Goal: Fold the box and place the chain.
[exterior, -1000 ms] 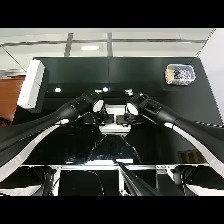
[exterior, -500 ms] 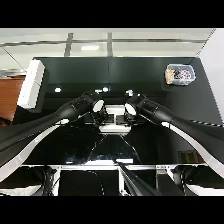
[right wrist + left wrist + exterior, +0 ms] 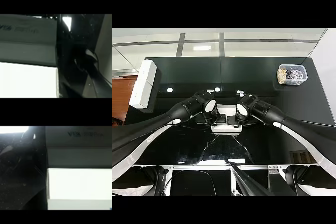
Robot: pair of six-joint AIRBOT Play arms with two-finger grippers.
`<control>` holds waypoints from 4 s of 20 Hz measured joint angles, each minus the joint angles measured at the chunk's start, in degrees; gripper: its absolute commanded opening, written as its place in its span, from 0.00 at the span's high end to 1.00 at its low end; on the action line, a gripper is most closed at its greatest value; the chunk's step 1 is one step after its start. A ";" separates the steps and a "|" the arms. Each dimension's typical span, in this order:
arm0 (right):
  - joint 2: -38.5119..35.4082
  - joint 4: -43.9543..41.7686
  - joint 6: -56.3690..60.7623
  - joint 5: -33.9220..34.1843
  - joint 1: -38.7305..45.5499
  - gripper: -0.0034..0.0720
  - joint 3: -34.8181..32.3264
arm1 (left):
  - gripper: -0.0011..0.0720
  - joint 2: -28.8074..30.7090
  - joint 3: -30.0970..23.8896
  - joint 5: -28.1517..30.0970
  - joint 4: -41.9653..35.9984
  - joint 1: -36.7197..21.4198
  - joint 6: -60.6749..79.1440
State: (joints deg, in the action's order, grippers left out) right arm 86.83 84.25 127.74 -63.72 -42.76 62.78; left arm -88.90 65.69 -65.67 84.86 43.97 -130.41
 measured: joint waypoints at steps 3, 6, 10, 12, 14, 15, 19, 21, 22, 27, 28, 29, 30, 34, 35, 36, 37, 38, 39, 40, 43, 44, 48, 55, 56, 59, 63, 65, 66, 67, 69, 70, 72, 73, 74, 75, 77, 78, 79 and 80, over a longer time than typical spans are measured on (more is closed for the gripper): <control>-0.11 0.09 -0.07 -0.15 0.00 0.93 0.00 | 0.95 0.00 0.00 -0.02 -0.11 0.00 -0.26; -0.46 0.04 -1.29 -0.24 0.09 0.62 0.00 | 0.95 0.00 -0.02 -0.07 -0.11 0.00 -0.22; -3.06 0.24 -3.41 -1.18 1.27 0.32 0.00 | 0.95 0.00 -0.02 0.28 -0.09 0.00 0.04; -5.95 0.28 -6.14 -2.69 2.25 0.32 0.00 | 0.95 0.00 -0.02 1.31 -0.09 0.00 0.00; -10.38 0.79 -9.09 -3.87 3.82 0.32 0.00 | 0.95 -0.02 -0.02 1.75 -0.09 0.00 0.00; -12.79 1.79 -10.38 -4.22 4.72 0.32 0.00 | 0.95 -0.02 -0.02 1.77 -0.09 0.00 0.02; -20.76 16.35 -14.78 -4.68 8.85 0.32 -0.04 | 0.95 -0.02 -0.02 1.95 -0.09 0.00 0.15; -22.01 23.78 -15.76 -1.53 13.03 0.06 -0.57 | 0.95 -0.02 -0.02 1.99 -0.09 0.00 0.15; -21.90 25.68 -16.20 0.68 15.67 0.03 -0.85 | 0.95 -0.02 -0.02 1.99 -0.09 0.00 0.15; -13.66 21.75 -16.81 15.12 31.93 0.04 0.90 | 0.95 -0.02 -0.02 1.99 -0.09 0.00 0.15; -10.47 19.58 -16.81 16.24 35.23 0.04 3.43 | 0.95 -0.02 -0.02 1.99 -0.09 0.00 0.15; -6.78 17.59 -16.87 16.68 38.23 0.04 6.99 | 0.95 -0.02 -0.02 1.99 -0.09 0.00 0.15; -3.08 15.89 -16.94 15.56 40.72 0.04 11.10 | 0.95 -0.02 -0.02 1.99 -0.09 0.00 0.15; 13.49 11.65 -16.98 5.86 48.54 0.04 31.98 | 0.95 -0.02 -0.02 1.97 -0.09 0.00 0.15; 17.46 10.62 -16.98 3.04 49.88 0.04 37.07 | 0.95 -0.02 -0.02 1.97 -0.09 0.00 0.15; 20.79 9.53 -17.00 0.59 50.90 0.04 41.40 | 0.95 -0.02 -0.02 1.97 -0.09 0.00 0.15; 23.87 8.41 -17.31 -1.46 51.84 0.04 45.18 | 0.95 -0.02 -0.02 1.97 -0.09 0.00 0.15; 26.08 7.41 -17.59 -2.84 52.52 0.04 47.82 | 0.95 -0.02 -0.02 1.95 -0.09 0.00 0.15; 27.91 6.82 -17.88 -3.52 53.09 0.04 49.94 | 0.95 -0.02 -0.02 1.95 -0.09 0.00 0.15; 29.27 6.16 -18.08 -3.98 53.57 0.09 51.30 | 0.95 -0.02 -0.02 1.95 -0.09 0.00 0.15; 32.06 5.09 -18.45 -4.50 54.84 0.10 53.68 | 0.95 -0.02 -0.02 1.60 -0.09 0.00 0.15; 32.65 4.96 -18.47 -4.50 55.12 0.11 54.07 | 0.95 -0.02 -0.02 1.31 -0.09 0.00 0.15; 34.10 4.68 -18.69 -3.10 55.67 0.62 54.80 | 0.95 -0.02 -0.02 0.48 -0.09 0.00 0.15; 31.98 4.17 -22.45 -4.98 55.71 0.94 54.93 | 0.95 -0.02 -0.02 0.11 -0.09 0.00 0.15; 30.29 4.15 -23.98 -5.60 55.54 0.94 54.93 | 0.95 -0.02 0.00 0.09 -0.11 0.00 0.13; 23.12 3.65 -28.44 -6.95 54.49 0.94 54.93 | 0.95 -0.02 -0.02 0.13 -0.66 0.00 0.04; 12.09 3.61 -31.87 -9.60 52.76 0.94 54.66 | 0.95 -0.02 -0.02 0.31 -1.62 0.00 0.00; 6.40 2.75 -33.99 -10.67 51.84 0.94 54.60 | 0.95 -0.02 -0.02 0.39 -1.73 0.00 0.02; 3.58 1.03 -35.32 -10.71 51.41 0.94 54.60 | 0.95 -0.02 -0.02 0.44 -1.75 0.00 0.04; 1.01 -1.11 -36.63 -10.97 51.08 0.94 54.58 | 0.95 -0.02 -0.02 0.46 -1.75 0.00 0.04; -4.13 -6.23 -39.39 -11.43 50.34 0.94 54.34 | 0.95 -0.02 -0.02 0.55 -1.75 0.00 0.11; -6.78 -8.66 -40.54 -11.47 49.81 0.94 53.94 | 0.95 -0.02 -0.02 0.57 -1.73 0.00 0.13; -11.76 -12.44 -42.03 -12.04 48.59 0.94 52.72 | 0.95 -0.02 -0.02 0.70 -1.64 0.00 0.15; -14.05 -13.97 -42.45 -12.48 47.98 0.94 51.91 | 0.95 -0.02 -0.02 0.74 -1.55 0.00 0.15; -16.46 -15.63 -42.91 -12.96 47.19 0.94 50.95 | 0.95 -0.02 -0.02 0.79 -1.53 0.00 0.15; -18.47 -16.87 -43.39 -13.60 46.40 0.94 50.14 | 0.95 -0.02 -0.02 0.81 -1.38 0.00 0.15; -22.16 -19.06 -44.78 -14.67 44.15 0.94 48.92 | 0.95 -0.02 -0.02 0.87 -1.31 0.00 0.15; -23.74 -20.00 -45.44 -15.50 42.60 0.94 48.54 | 0.95 -0.02 -0.02 0.96 -1.29 0.00 0.15; -25.05 -20.68 -45.97 -16.37 40.89 0.94 48.26 | 0.95 -0.02 -0.02 1.01 -1.27 0.00 0.15; -26.05 -21.00 -46.40 -17.57 39.26 0.94 48.09 | 0.95 -0.02 -0.02 1.01 -1.20 0.00 0.15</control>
State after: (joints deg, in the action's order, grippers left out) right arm 60.77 63.24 81.34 -81.30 -3.51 110.87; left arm -88.92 65.67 -64.66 83.66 43.97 -130.26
